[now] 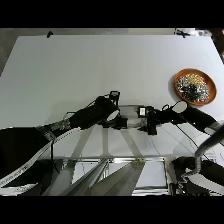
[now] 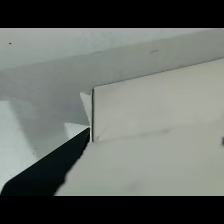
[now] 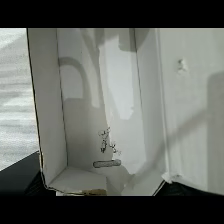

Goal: Fold the box and place the chain.

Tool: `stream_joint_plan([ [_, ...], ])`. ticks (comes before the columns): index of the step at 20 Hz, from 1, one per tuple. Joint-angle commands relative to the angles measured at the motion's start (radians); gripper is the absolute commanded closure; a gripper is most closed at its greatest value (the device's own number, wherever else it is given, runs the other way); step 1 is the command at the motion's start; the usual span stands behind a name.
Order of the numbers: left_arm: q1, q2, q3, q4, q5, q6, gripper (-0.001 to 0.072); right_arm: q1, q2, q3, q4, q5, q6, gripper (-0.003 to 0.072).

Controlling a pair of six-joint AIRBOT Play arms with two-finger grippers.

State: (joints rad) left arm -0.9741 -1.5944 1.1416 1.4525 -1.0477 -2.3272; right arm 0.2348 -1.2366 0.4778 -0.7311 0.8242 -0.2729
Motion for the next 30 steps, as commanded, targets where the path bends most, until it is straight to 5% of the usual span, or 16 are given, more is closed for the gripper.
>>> stream_joint_plan([
  [1,0.0,0.0,0.0,-0.001,0.004,-0.004,0.039,0.001,0.0,0.001,0.002,0.002,0.003,0.0351],
  [3,0.0,0.0,0.0,-0.001,0.004,-0.003,0.0592,0.001,0.0,0.001,0.002,0.001,0.003,0.0351],
  [5,0.0,0.0,0.0,0.0,0.004,-0.003,0.0705,0.001,0.0,0.001,0.002,0.002,0.003,0.0351],
  [10,0.0,0.002,-0.001,-0.004,-0.007,-0.003,0.0692,0.001,0.0,0.001,0.002,0.002,0.003,0.0351],
  [12,0.0,0.017,0.0,0.002,-0.006,0.011,0.0571,0.001,0.0,0.001,0.002,0.002,0.003,0.0351],
  [14,0.0,0.055,-0.001,0.009,-0.006,0.148,0.0289,0.001,0.0,0.001,0.002,0.001,0.003,0.0351],
  [18,0.003,0.155,-0.001,0.055,-0.043,0.266,0.026,0.001,0.0,0.001,0.002,0.002,0.003,0.0351],
  [22,0.003,0.254,-0.001,0.071,-0.092,0.418,0.0006,0.001,0.0,0.001,0.002,0.002,0.003,0.0351],
  [26,0.0,0.37,-0.044,0.056,-0.148,0.896,0.0008,0.001,0.0,0.001,0.002,0.001,0.003,0.0351],
  [30,0.016,0.498,-0.241,-0.033,-0.044,1.437,0.0007,0.001,0.0,0.001,0.002,0.001,0.003,0.0351],
])
